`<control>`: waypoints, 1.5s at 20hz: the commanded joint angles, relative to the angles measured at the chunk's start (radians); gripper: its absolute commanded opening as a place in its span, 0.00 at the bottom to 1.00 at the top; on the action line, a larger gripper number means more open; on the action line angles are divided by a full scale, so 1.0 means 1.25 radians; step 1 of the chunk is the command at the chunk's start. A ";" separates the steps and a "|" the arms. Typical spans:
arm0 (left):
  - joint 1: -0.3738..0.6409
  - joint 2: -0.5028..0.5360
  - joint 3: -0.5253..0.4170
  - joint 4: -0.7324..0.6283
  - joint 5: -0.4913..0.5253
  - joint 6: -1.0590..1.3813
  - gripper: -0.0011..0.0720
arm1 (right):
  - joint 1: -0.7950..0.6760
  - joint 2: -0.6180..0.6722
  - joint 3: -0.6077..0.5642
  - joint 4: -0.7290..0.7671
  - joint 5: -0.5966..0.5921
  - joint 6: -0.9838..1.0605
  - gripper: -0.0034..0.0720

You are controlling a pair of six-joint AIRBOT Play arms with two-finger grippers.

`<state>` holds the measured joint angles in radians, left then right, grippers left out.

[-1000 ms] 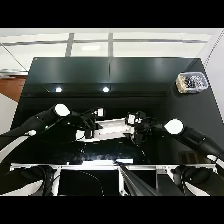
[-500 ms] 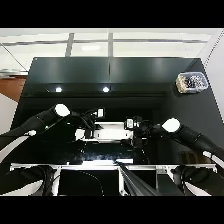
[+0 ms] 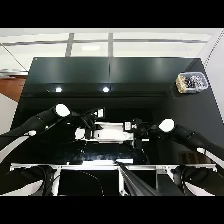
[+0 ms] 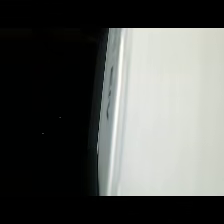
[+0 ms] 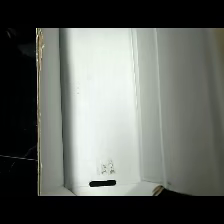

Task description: Fold the box and place the chain.

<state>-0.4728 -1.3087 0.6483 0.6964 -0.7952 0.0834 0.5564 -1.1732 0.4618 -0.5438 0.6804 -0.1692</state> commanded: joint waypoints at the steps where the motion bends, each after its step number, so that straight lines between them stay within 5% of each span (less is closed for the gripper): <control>1: 0.000 0.000 0.000 -0.001 0.003 0.000 0.05 | 0.008 -0.009 0.000 -0.008 -0.012 0.004 0.82; 30: 0.000 0.000 0.000 -0.001 0.005 0.000 0.05 | 0.043 -0.015 0.001 -0.064 -0.067 0.070 0.81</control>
